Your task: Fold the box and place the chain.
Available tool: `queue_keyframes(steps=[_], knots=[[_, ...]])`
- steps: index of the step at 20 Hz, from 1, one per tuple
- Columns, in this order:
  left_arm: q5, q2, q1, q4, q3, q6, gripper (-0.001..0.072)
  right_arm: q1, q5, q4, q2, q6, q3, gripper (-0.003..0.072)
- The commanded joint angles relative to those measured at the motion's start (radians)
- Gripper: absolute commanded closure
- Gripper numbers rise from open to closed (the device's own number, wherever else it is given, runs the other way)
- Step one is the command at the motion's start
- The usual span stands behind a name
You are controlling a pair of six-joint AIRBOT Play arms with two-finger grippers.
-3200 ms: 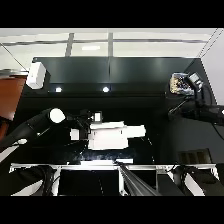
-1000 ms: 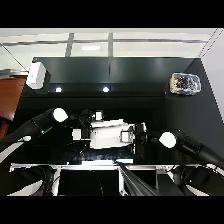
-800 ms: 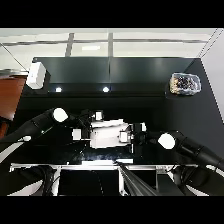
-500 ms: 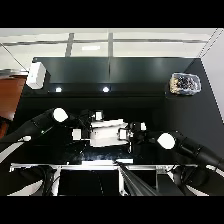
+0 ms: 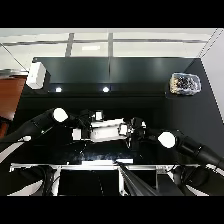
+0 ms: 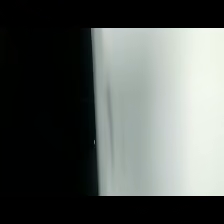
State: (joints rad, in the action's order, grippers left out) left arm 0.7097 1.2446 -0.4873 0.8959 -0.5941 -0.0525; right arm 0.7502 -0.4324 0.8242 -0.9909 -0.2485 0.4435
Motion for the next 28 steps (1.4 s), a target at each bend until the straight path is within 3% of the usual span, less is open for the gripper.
queue_keyframes(steps=[1, 19, 24, 28], knots=[[0.000, 0.000, 0.001, 0.000, 0.000, 0.000, 0.0681, -0.002, 0.043, 0.003, -0.001, 0.092, 0.001, -0.0020], [-0.001, 0.000, 0.001, 0.000, 0.000, 0.000, 0.0681, -0.052, 0.039, -0.050, -0.001, 0.162, 0.017, -0.0019], [-0.001, 0.000, 0.001, 0.000, 0.000, 0.000, 0.0681, -0.092, -0.076, -0.178, -0.001, 0.255, 0.030, -0.0019], [-0.001, 0.000, 0.001, 0.000, 0.000, 0.000, 0.0681, -0.163, -0.101, -0.267, -0.014, 0.351, 0.030, -0.0019]])
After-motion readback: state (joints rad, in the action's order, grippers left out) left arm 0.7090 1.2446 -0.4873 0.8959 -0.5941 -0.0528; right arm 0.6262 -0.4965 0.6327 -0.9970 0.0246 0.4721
